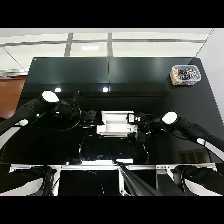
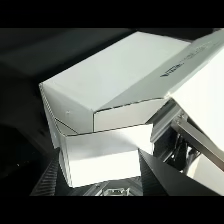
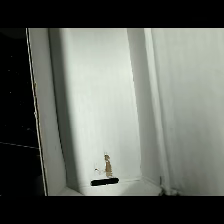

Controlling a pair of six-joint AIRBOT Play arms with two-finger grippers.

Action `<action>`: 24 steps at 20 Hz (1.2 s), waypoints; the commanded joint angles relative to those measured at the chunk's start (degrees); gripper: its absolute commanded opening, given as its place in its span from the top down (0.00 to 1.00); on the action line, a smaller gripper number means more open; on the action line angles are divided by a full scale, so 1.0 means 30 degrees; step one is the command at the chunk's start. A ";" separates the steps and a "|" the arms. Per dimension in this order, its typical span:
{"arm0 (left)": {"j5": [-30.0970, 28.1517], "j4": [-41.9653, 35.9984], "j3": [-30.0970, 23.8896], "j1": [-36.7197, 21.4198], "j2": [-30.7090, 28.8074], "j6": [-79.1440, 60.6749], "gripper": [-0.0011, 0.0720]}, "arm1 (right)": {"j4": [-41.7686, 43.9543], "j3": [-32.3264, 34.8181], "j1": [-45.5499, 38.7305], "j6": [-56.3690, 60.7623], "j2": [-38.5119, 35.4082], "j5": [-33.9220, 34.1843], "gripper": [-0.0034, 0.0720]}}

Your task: Fold the box and place the chain.

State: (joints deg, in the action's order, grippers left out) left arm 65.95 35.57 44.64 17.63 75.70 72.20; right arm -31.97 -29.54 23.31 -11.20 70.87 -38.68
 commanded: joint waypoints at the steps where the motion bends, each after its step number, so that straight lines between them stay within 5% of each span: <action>1: -0.0291 0.0430 0.0087 0.0066 -0.0357 0.0780 0.23 | 0.0000 -0.0015 0.0000 0.0000 0.0000 -0.0007 0.73; 18: -0.2506 0.1253 0.0146 0.3089 -0.0357 0.2994 0.23 | 0.0000 -0.0015 0.0000 0.0000 0.0000 -0.0007 0.73; 24: -0.2907 0.6696 0.1464 0.4605 -0.0357 0.7133 0.23 | 0.0000 -0.0015 0.0000 0.0000 0.0000 -0.0007 0.73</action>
State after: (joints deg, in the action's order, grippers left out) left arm 58.22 47.51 47.37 29.50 74.67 87.64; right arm -31.99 -29.54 23.31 -11.20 70.87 -38.68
